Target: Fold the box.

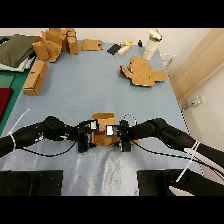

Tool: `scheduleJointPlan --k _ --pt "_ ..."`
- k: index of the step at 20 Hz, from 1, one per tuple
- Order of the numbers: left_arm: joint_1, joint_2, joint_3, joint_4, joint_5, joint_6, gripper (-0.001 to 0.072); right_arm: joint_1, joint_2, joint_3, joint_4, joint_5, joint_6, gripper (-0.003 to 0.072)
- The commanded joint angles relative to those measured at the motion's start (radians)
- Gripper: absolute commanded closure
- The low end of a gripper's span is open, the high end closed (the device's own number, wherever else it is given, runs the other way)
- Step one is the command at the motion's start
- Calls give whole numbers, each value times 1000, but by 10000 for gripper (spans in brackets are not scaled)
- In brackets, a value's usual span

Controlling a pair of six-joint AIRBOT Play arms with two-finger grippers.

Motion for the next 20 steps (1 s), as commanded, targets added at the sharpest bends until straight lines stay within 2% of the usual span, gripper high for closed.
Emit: scheduleJointPlan --k 1,5,7,9,11,12,13,14,15,17,20 --pt "0 0 0 -3 2 -2 377 2 0 0 8 -10 3 185" --pt "1 0 0 -3 2 -2 377 1 11 0 -71 -13 95 185" --pt "0 0 0 -3 2 -2 378 -1 48 1 -229 -21 282 186" --pt "0 0 1 -3 2 -2 377 -1 110 11 -448 -90 556 200" --pt "0 0 1 -3 2 -2 377 -1 181 16 -760 -192 917 470" --pt "1 0 0 -3 2 -2 377 -8 211 16 -928 -251 1142 537" --pt "0 0 1 -3 2 -2 377 -28 233 16 -1054 -313 1338 684" --pt "0 0 0 -3 2 -2 378 -67 249 16 -1110 -378 1484 683" --pt "1 0 0 -3 2 -2 377 -126 255 16 -1061 -425 1554 683" --pt "0 0 1 -3 1 -2 377 -288 250 5 -761 -424 1551 683" --pt "0 0 1 -3 2 -2 377 -466 209 -5 -338 -359 1343 683"
